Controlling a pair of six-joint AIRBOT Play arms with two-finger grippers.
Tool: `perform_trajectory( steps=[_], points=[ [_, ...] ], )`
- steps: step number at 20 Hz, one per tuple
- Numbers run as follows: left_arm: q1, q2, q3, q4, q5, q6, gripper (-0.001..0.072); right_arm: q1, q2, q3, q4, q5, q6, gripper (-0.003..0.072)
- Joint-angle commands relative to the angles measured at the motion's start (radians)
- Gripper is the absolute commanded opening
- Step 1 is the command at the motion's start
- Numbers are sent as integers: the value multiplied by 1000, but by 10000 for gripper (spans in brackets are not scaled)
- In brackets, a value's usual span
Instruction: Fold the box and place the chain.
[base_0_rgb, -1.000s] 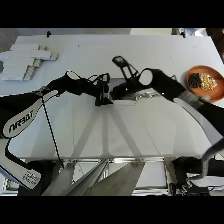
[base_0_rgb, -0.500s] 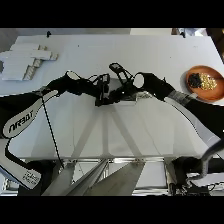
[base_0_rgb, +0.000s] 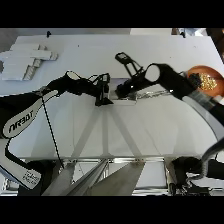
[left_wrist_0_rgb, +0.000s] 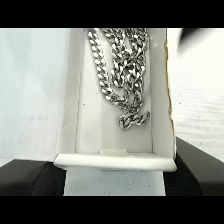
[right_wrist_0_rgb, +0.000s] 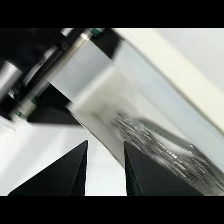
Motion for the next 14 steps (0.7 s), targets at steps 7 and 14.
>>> perform_trajectory(
  steps=[7, 14],
  points=[
    [0, 1, 1, 2, -2, 1, 341, -342, 85, -2, -253, 251, -340, 462],
    [0, 1, 1, 2, -2, 1, 341, -423, -49, -2, -242, 245, -933, 477]
  ],
)
